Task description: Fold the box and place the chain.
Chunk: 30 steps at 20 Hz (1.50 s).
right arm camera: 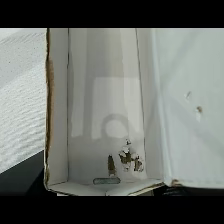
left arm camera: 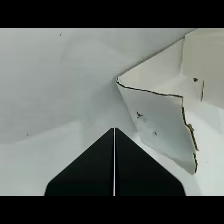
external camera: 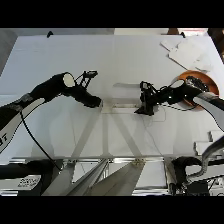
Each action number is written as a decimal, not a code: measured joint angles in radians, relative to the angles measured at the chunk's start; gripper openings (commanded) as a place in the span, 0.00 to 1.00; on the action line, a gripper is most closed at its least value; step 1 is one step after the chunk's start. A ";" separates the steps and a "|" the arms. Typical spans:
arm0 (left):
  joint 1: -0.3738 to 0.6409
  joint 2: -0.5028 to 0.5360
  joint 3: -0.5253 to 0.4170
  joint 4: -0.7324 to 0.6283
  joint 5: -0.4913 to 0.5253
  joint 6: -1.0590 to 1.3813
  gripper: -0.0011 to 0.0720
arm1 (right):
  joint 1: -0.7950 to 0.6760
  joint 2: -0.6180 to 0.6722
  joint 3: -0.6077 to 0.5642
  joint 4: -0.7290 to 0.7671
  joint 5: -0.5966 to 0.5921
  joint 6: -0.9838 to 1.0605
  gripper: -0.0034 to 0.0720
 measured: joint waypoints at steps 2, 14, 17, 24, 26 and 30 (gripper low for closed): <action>-0.006 0.008 -0.022 -0.024 0.022 -0.013 0.02 | 0.000 0.000 0.000 0.000 0.000 0.000 0.71; -0.017 -0.007 -0.045 -0.108 0.066 -0.027 0.02 | 0.000 0.000 0.000 0.000 0.000 0.000 0.71; -0.017 -0.008 -0.045 -0.079 0.066 -0.034 0.02 | 0.000 0.000 0.000 0.000 0.000 0.000 0.71; -0.017 -0.014 -0.045 -0.080 0.071 -0.035 0.02 | 0.000 0.000 0.000 0.000 0.000 0.000 0.71; -0.017 -0.014 -0.045 -0.115 0.068 -0.008 0.02 | 0.000 0.000 0.000 0.000 0.000 0.000 0.71; -0.014 -0.002 -0.045 -0.174 0.058 0.033 0.02 | -0.001 0.000 0.000 -0.002 0.002 -0.002 0.71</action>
